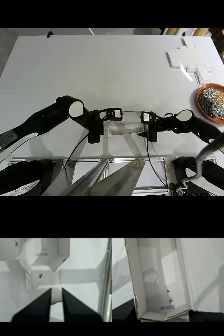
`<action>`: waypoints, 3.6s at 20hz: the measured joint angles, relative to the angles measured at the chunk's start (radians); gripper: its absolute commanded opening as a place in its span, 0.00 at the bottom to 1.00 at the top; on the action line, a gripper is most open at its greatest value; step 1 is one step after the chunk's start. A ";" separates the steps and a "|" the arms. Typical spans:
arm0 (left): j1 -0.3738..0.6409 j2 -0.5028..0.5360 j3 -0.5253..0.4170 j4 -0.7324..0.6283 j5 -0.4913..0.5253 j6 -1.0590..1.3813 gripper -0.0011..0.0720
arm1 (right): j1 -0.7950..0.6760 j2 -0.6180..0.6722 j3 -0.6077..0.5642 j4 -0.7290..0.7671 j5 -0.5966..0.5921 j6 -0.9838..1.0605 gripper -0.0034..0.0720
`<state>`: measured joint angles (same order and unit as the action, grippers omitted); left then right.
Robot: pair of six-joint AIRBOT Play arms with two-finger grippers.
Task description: Fold the box and place the chain.
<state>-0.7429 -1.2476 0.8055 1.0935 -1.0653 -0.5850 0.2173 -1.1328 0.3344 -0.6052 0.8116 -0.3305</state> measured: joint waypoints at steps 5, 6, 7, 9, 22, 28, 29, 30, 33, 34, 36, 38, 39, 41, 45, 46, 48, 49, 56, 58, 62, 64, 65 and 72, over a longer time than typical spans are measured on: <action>0.021 0.018 -0.068 -0.065 0.134 0.192 0.65 | 0.000 0.000 0.000 0.000 0.000 0.000 0.49; 0.021 0.019 -0.077 -0.081 0.157 0.222 0.65 | 0.000 0.000 0.000 0.000 0.000 0.000 0.49; 0.023 0.019 -0.084 -0.092 0.175 0.245 0.65 | 0.000 0.000 0.000 0.000 0.000 0.000 0.49; 0.023 0.019 -0.098 -0.109 0.208 0.277 0.65 | 0.000 0.000 0.000 0.000 0.000 0.000 0.49; -0.013 -0.045 -0.117 -0.154 0.289 0.323 0.65 | 0.000 0.000 0.000 0.000 0.000 0.000 0.49; -0.031 -0.064 -0.117 -0.188 0.312 0.323 0.48 | 0.000 0.000 0.000 0.000 0.000 0.000 0.49; -0.032 -0.064 -0.117 -0.194 0.315 0.323 0.45 | 0.000 0.000 0.000 0.000 0.000 0.000 0.49; -0.034 -0.065 -0.117 -0.198 0.316 0.323 0.44 | 0.000 0.000 0.000 0.000 0.000 0.000 0.49; -0.036 -0.066 -0.117 -0.210 0.320 0.323 0.44 | 0.000 0.000 0.000 0.000 0.000 0.000 0.49; -0.037 -0.066 -0.117 -0.215 0.323 0.323 0.35 | 0.000 0.000 0.000 0.000 0.000 0.000 0.49; -0.037 -0.066 -0.117 -0.224 0.329 0.323 0.14 | 0.000 0.000 0.000 0.000 0.000 0.000 0.49; -0.037 -0.066 -0.117 -0.226 0.350 0.327 0.13 | 0.000 0.000 0.000 0.000 0.000 0.000 0.49; -0.037 -0.066 -0.117 -0.234 0.354 0.334 0.13 | 0.000 0.000 0.000 0.000 0.000 0.000 0.49; -0.039 -0.066 -0.117 -0.256 0.362 0.356 0.13 | 0.000 0.000 0.000 0.000 0.000 0.000 0.49; -0.057 -0.066 -0.117 -0.309 0.375 0.419 0.13 | 0.000 0.000 0.000 0.000 0.000 0.000 0.49; -0.063 -0.066 -0.117 -0.323 0.379 0.436 0.13 | 0.000 0.000 0.000 0.000 0.000 -0.002 0.49; -0.072 -0.066 -0.117 -0.351 0.387 0.471 0.14 | 0.000 0.000 0.000 0.000 0.000 -0.002 0.49; -0.074 -0.066 -0.117 -0.362 0.393 0.481 0.15 | 0.000 0.000 0.000 0.000 0.000 -0.002 0.49; -0.085 -0.088 -0.117 -0.394 0.452 0.508 0.71 | 0.000 0.000 0.000 -0.001 0.000 0.000 0.49; -0.087 -0.091 -0.117 -0.396 0.464 0.512 0.71 | 0.000 0.000 0.000 -0.001 0.000 0.000 0.49; -0.086 -0.072 -0.117 -0.390 0.480 0.492 0.70 | -0.001 0.000 0.000 0.000 0.000 0.002 0.49; -0.078 -0.037 -0.117 -0.375 0.473 0.443 0.60 | -0.001 0.000 0.000 0.001 0.000 0.002 0.49; -0.071 -0.015 -0.117 -0.359 0.464 0.406 0.45 | -0.001 0.000 0.000 0.001 0.000 0.002 0.49; 0.033 0.175 -0.117 -0.125 0.292 -0.132 0.11 | 0.000 0.000 0.000 0.000 -0.001 0.000 0.49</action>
<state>-0.7097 -1.0721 0.6888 0.9684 -0.7734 -0.7174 0.2169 -1.1328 0.3344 -0.6048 0.8108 -0.3302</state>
